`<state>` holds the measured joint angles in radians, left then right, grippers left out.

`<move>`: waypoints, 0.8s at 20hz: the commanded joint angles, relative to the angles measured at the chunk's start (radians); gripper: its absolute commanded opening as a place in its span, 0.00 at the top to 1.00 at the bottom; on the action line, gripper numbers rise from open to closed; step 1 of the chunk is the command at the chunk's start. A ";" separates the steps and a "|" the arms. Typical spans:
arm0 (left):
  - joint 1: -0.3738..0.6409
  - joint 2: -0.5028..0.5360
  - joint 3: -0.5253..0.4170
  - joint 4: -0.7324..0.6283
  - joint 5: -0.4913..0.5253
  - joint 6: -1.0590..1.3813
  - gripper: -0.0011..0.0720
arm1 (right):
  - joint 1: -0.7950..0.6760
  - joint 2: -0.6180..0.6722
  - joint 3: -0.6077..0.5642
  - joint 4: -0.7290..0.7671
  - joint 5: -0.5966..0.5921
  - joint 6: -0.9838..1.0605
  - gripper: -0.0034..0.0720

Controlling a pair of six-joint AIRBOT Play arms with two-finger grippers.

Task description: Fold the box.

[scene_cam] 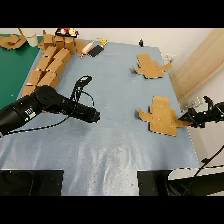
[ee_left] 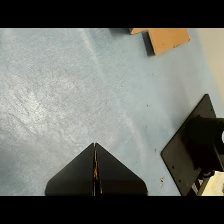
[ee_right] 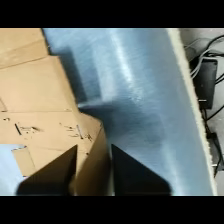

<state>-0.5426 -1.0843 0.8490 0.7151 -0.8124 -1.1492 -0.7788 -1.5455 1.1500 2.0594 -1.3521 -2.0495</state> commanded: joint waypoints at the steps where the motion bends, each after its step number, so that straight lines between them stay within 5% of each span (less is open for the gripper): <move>1: 0.000 0.000 0.000 -0.006 -0.006 -0.030 0.97 | 0.051 -0.002 -0.001 0.010 -0.059 -0.001 0.88; 2: 0.001 0.000 0.000 -0.006 -0.009 -0.030 0.84 | 0.068 -0.002 -0.001 0.012 -0.085 -0.001 0.95; 3: 0.002 0.000 0.000 -0.008 -0.007 -0.036 0.44 | 0.087 0.000 -0.002 0.026 -0.121 -0.001 0.95; 4: 0.010 0.000 0.000 -0.010 -0.006 -0.055 0.34 | 0.108 0.003 -0.007 0.048 -0.143 0.000 0.96; 9: 0.090 0.000 0.000 -0.013 -0.043 -0.055 0.34 | 0.325 0.114 -0.154 0.243 -0.102 0.006 0.96; 16: 0.204 -0.001 -0.006 0.012 -0.135 0.014 0.34 | 0.719 0.403 -0.445 0.259 0.141 0.028 0.96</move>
<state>-0.3733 -1.0843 0.8455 0.7128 -0.9131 -1.1656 -0.1886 -1.2396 0.8074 2.3020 -1.3132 -2.0388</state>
